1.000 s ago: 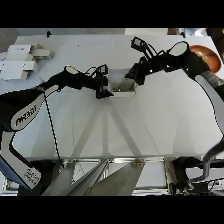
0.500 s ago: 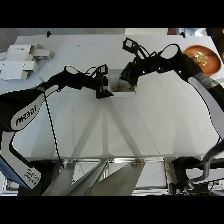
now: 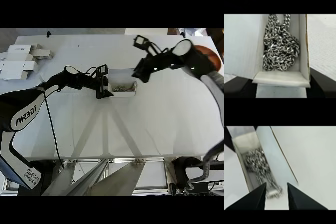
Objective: Fold the box and place the chain.
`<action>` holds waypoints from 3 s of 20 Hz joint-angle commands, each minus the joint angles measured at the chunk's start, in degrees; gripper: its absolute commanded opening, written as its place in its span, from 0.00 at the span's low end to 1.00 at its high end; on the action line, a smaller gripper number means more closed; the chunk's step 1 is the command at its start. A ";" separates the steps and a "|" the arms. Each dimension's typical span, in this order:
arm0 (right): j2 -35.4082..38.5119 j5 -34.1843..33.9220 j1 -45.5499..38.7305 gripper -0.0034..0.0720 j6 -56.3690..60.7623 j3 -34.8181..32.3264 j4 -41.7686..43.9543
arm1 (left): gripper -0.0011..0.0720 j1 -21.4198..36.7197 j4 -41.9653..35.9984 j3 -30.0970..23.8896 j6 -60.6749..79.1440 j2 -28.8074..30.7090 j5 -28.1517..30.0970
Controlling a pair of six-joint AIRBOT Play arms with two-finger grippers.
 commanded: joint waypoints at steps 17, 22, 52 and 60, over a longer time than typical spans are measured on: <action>-12.55 4.66 -7.06 0.62 -25.92 -3.26 10.69 | 0.56 0.04 0.00 0.04 0.00 -0.04 0.00; -13.49 4.37 -4.96 0.57 -25.90 -3.26 10.64 | 0.56 0.04 0.00 0.04 0.00 -0.04 0.00; -3.43 0.94 2.27 0.06 -19.71 -3.26 10.84 | 0.56 0.04 0.00 0.04 0.00 -0.04 0.00; -7.52 -1.64 4.74 0.22 -8.07 -3.26 2.64 | 0.56 0.04 0.00 0.04 0.00 -0.04 0.00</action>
